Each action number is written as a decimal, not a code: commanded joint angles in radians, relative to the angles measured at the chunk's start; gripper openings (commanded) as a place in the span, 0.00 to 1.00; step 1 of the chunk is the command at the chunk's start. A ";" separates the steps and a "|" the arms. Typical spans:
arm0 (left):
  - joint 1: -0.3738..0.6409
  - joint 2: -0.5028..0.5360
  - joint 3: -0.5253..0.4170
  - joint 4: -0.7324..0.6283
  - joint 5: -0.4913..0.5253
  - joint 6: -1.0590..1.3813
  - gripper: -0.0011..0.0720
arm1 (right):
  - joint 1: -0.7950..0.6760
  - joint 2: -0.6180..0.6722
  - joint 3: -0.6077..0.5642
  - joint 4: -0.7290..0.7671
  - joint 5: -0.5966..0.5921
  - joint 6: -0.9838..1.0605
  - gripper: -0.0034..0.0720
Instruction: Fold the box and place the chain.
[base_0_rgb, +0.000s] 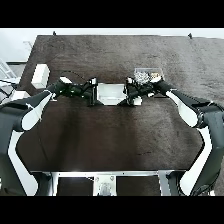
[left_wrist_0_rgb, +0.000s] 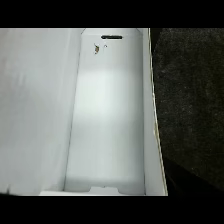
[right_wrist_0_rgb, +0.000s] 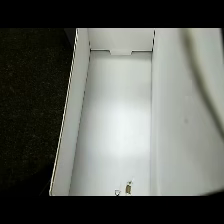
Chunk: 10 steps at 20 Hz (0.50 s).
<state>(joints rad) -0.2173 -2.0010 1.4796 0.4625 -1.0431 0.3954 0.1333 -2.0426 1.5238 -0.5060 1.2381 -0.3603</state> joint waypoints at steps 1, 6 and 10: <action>0.000 -0.001 0.000 0.008 -0.002 -0.002 0.56 | 0.001 0.000 0.000 0.000 0.001 0.000 0.82; 0.000 -0.001 0.000 0.005 0.006 -0.002 0.56 | 0.001 0.000 0.000 0.000 0.001 0.000 0.82; 0.000 -0.001 0.000 0.004 0.006 -0.002 0.56 | 0.001 0.000 0.000 0.000 0.001 0.000 0.82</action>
<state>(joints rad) -0.2173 -2.0010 1.4796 0.4664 -1.0405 0.3931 0.1337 -2.0426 1.5238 -0.5060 1.2385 -0.3603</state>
